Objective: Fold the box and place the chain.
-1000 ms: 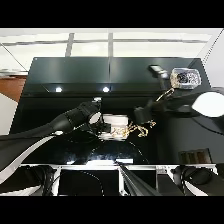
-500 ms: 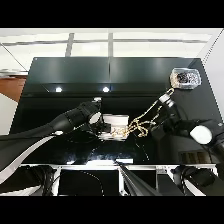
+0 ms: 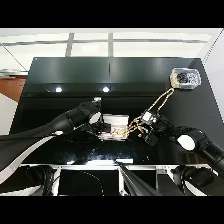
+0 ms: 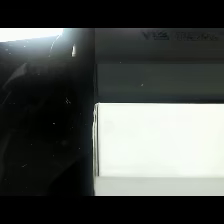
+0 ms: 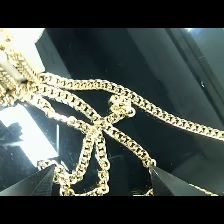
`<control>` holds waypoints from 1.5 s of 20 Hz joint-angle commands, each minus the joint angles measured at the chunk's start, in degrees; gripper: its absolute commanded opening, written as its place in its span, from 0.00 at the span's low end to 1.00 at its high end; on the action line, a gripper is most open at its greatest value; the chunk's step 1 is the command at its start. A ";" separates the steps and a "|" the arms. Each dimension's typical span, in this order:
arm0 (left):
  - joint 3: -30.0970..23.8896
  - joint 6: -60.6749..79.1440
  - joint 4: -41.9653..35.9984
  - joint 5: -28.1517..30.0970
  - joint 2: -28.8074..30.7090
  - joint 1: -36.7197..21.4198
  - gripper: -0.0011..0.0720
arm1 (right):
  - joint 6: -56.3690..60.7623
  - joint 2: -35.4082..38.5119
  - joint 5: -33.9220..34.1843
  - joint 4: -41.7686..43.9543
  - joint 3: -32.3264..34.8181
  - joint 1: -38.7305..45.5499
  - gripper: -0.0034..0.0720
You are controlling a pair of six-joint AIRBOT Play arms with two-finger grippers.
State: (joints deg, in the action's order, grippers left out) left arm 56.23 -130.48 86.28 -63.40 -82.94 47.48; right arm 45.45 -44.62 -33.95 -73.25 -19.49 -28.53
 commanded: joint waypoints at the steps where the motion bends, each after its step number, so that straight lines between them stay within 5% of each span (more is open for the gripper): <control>1: 0.04 0.00 0.02 0.22 -0.02 -0.04 0.06 | -3.32 -1.25 0.24 -0.02 0.31 1.25 0.97; 10: 0.04 0.02 0.02 0.35 -0.02 -0.04 0.06 | -3.96 -4.26 10.29 6.16 0.31 3.41 0.97; 21: 0.04 0.00 0.02 0.33 -0.02 -0.04 0.06 | -17.29 -8.92 9.31 17.42 0.28 3.41 0.97; 30: 0.04 0.00 0.04 0.37 -0.02 -0.04 0.06 | -20.24 -11.54 9.81 18.01 0.28 3.43 0.97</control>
State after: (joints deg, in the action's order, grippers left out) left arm 56.23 -130.50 86.28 -63.05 -82.94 47.48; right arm 26.09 -55.75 -24.29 -55.66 -19.20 -25.15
